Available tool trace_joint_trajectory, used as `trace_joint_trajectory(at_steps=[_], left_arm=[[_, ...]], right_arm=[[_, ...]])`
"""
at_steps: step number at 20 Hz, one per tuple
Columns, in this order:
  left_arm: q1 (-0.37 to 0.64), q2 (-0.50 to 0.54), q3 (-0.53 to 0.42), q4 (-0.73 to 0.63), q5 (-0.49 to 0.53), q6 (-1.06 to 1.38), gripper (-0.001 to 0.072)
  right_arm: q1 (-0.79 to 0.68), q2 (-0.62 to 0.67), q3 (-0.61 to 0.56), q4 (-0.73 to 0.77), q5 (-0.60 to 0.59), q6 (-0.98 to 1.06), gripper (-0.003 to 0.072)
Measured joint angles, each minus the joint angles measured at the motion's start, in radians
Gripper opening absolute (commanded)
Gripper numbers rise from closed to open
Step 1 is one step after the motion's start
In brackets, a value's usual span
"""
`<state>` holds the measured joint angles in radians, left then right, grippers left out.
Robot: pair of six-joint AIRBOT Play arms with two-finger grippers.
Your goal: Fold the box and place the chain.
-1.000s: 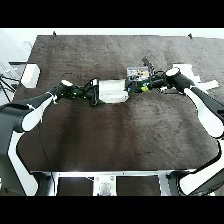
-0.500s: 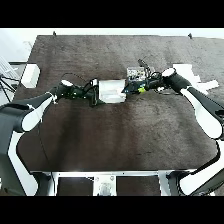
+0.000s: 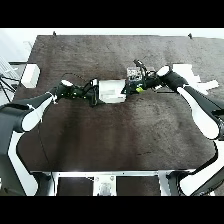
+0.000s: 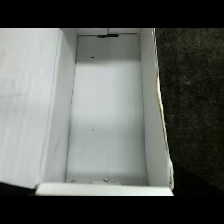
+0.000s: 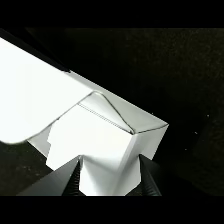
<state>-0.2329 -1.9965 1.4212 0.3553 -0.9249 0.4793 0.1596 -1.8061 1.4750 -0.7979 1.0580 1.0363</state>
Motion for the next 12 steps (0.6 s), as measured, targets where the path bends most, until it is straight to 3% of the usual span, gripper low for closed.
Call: trace_joint_trajectory(at_steps=[12], left_arm=[[0.000,0.000,0.000,0.000,0.000,0.000,0.0418]], right_arm=[[0.073,-0.044,0.121,-0.228,0.014,0.207,0.0420]])
